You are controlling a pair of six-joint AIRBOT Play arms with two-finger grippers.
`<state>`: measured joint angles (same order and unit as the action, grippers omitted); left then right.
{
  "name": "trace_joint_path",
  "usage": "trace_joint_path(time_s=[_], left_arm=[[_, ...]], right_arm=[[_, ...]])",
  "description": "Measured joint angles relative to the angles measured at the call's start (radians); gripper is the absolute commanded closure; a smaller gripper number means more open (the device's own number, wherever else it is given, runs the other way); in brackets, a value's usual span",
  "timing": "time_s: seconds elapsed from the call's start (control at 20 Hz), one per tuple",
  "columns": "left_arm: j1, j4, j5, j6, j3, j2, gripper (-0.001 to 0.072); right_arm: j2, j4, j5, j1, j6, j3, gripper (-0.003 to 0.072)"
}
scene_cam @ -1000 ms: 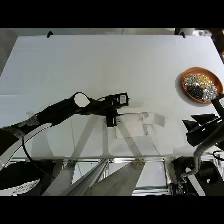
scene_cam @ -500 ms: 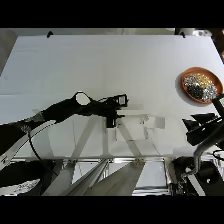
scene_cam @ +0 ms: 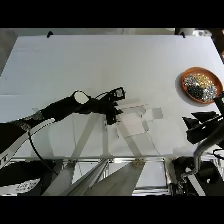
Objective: Fold the box and place the chain.
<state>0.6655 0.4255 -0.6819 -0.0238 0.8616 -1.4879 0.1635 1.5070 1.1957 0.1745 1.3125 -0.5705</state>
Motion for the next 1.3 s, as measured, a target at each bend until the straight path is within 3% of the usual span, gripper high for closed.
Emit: trace_joint_path(time_s=[0.2,0.4,1.3], left_arm=[[-0.022,0.045,-0.105,-0.004,0.034,-0.037,0.0706],[-0.041,0.067,-0.142,0.006,0.060,-0.051,0.0706],[-0.046,0.074,-0.152,0.160,0.071,-0.082,0.0704]], right_arm=[[0.000,0.000,-0.005,0.000,0.000,0.000,0.0337],[0.000,0.000,-0.007,0.000,0.000,0.000,0.0337],[0.000,0.000,-0.008,0.000,0.000,0.000,0.0337]])
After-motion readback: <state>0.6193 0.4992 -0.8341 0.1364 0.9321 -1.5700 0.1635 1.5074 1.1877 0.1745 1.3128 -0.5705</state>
